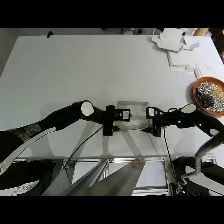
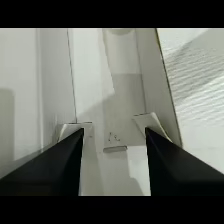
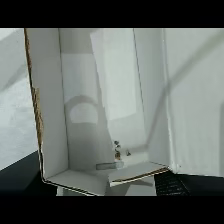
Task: Fold the box and place the chain.
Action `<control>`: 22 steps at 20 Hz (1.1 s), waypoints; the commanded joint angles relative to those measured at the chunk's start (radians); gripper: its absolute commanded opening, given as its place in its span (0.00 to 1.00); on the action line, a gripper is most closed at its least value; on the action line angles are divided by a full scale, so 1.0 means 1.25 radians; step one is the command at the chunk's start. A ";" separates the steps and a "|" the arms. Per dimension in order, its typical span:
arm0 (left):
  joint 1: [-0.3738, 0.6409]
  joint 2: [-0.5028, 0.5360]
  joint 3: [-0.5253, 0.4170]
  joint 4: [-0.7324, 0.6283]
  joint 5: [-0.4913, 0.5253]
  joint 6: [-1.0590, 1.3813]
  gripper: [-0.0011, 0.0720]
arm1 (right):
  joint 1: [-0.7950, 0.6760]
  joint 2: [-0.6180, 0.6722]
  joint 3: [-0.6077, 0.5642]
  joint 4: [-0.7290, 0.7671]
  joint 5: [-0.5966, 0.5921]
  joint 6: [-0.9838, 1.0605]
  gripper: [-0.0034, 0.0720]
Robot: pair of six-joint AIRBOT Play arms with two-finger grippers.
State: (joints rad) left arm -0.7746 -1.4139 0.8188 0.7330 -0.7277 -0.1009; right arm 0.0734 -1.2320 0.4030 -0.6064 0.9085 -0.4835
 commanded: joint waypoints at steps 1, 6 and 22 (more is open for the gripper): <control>0.017 0.061 0.000 0.062 -0.068 -0.137 0.40 | 0.000 0.000 0.000 0.001 0.000 0.003 0.74; 0.074 0.212 0.000 0.191 -0.095 -0.456 0.24 | 0.000 0.000 0.000 0.001 0.000 0.003 0.74; 0.221 0.218 -0.155 0.207 -0.091 -1.003 0.02 | 0.000 0.000 0.000 0.001 0.000 0.003 0.74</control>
